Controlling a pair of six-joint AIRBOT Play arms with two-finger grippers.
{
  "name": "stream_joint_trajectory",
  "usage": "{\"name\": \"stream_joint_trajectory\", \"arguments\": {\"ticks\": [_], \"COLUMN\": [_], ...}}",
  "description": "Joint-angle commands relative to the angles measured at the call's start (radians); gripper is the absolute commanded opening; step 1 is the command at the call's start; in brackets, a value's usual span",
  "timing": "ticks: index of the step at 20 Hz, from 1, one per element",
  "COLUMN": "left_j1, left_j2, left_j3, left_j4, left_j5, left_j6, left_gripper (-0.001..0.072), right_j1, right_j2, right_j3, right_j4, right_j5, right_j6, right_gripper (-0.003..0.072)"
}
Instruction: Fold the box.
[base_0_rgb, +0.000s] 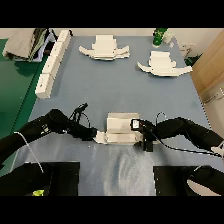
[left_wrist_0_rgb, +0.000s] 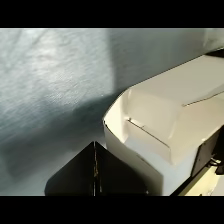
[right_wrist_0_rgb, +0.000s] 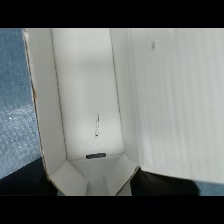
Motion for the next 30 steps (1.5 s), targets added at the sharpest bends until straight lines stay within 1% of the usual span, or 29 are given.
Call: {"name": "stream_joint_trajectory", "arguments": {"ticks": [1, 5, 6, 7, 8, 12, 16, 17, 19, 21, 24, 25, 28, 30], "left_j1": [-0.032, 0.014, 0.017, 0.014, 0.01, 0.002, 0.002, 0.001, -0.024, -0.077, -0.198, -0.238, -0.359, -0.431], "left_j2": [0.029, 0.126, 0.134, 0.132, 0.127, 0.116, 0.11, 0.101, 0.092, 0.092, 0.09, 0.086, 0.055, 0.034], "left_j3": [0.029, 0.051, 0.051, 0.051, 0.051, 0.051, 0.051, 0.053, 0.063, 0.083, 0.127, 0.14, 0.193, 0.239], "left_j4": [-0.025, -0.02, -0.022, -0.024, -0.027, -0.035, -0.092, -0.101, -0.071, 0.016, 0.23, 0.279, 0.406, 0.558], "left_j5": [0.01, -0.011, -0.018, -0.023, -0.025, -0.024, -0.022, -0.026, -0.029, 0.013, 0.075, 0.092, 0.088, 0.075], "left_j6": [-0.008, -0.034, -0.045, -0.046, -0.056, -0.056, -0.055, -0.053, -0.065, -0.157, -0.402, -0.473, -0.649, -0.83], "left_gripper": [0.0014, 0.0017, 0.0083, 0.0401, 0.0496, 0.0497, 0.0496, 0.0478, 0.0478, 0.0477, 0.0477, 0.0477, 0.0476, 0.0476], "right_j1": [0.0, 0.0, 0.0, 0.0, 0.0, 0.0, 0.0, 0.0, 0.0, 0.0, 0.0, 0.0, 0.0, 0.0], "right_j2": [0.0, 0.0, 0.0, 0.0, 0.0, 0.0, 0.0, 0.0, 0.0, 0.0, 0.0, 0.0, 0.0, 0.0], "right_j3": [0.0, 0.0, 0.0, 0.0, 0.0, 0.0, 0.0, 0.0, 0.0, 0.0, 0.0, 0.0, 0.0, 0.0], "right_j4": [0.0, 0.0, 0.0, 0.0, 0.0, 0.0, 0.0, 0.0, 0.0, 0.0, 0.0, 0.0, 0.0, 0.0], "right_j5": [0.0, 0.0, 0.0, 0.0, 0.0, 0.0, 0.0, 0.0, 0.0, 0.0, 0.0, 0.0, 0.0, 0.0], "right_j6": [0.0, 0.0, 0.0, 0.0, 0.0, 0.0, 0.0, 0.0, 0.0, 0.0, 0.0, 0.0, 0.0, 0.0], "right_gripper": [0.0503, 0.0503, 0.0503, 0.0503, 0.0503, 0.0503, 0.0503, 0.0503, 0.0503, 0.0503, 0.0503, 0.0503, 0.0503, 0.0503]}}
